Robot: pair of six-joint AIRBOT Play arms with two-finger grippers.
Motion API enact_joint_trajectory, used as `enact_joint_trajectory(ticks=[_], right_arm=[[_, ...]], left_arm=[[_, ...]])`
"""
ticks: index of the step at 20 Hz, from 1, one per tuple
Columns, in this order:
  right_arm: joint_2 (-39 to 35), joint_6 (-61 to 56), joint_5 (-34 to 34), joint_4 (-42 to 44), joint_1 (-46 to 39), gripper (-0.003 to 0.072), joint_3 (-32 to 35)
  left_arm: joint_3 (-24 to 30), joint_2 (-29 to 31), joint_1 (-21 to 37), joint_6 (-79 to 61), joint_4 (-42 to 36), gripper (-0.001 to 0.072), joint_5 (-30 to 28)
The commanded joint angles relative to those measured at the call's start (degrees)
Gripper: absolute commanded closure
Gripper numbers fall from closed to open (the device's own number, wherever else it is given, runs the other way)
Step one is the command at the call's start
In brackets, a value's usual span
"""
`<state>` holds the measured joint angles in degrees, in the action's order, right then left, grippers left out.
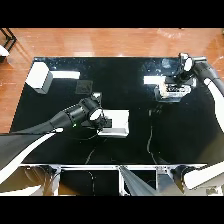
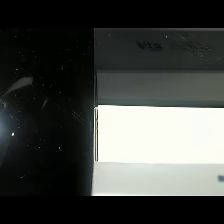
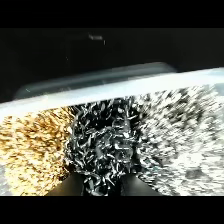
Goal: Fold the box and place the chain.
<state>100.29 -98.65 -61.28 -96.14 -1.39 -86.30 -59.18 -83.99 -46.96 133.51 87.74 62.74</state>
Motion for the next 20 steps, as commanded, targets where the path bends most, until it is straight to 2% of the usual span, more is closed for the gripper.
enact_joint_trajectory(ticks=[1, 3, 7, 12, 16, 20], right_arm=[[-3.15, 2.69, -2.38, 0.15, -0.04, 0.0667, -2.45], [-6.69, 3.87, -2.89, 0.22, -0.15, 0.0668, -2.49], [-14.71, 7.93, -3.3, 9.97, -2.71, 0.0668, -2.49], [-25.22, 10.95, -3.65, 15.21, -4.2, 0.0668, -2.49], [-32.46, 13.73, -11.69, 17.25, -2.49, 0.0668, -2.47], [-41.42, 15.37, -18.78, 17.25, 4.2, 0.0668, 0.46]], left_arm=[[0.0, 0.0, -0.02, 0.0, 0.04, 0.0694, 0.07], [0.0, 0.0, -0.02, 0.0, 0.07, 0.0694, 0.07], [0.0, 0.0, -0.02, 0.0, 0.04, 0.0694, 0.2], [0.0, 0.0, -0.02, -0.02, 0.04, 0.0694, 0.42], [0.0, 0.0, -0.02, -0.02, 0.04, 0.0693, 0.52], [0.0, 0.0, -0.02, -0.02, 0.07, 0.0694, 0.52]])
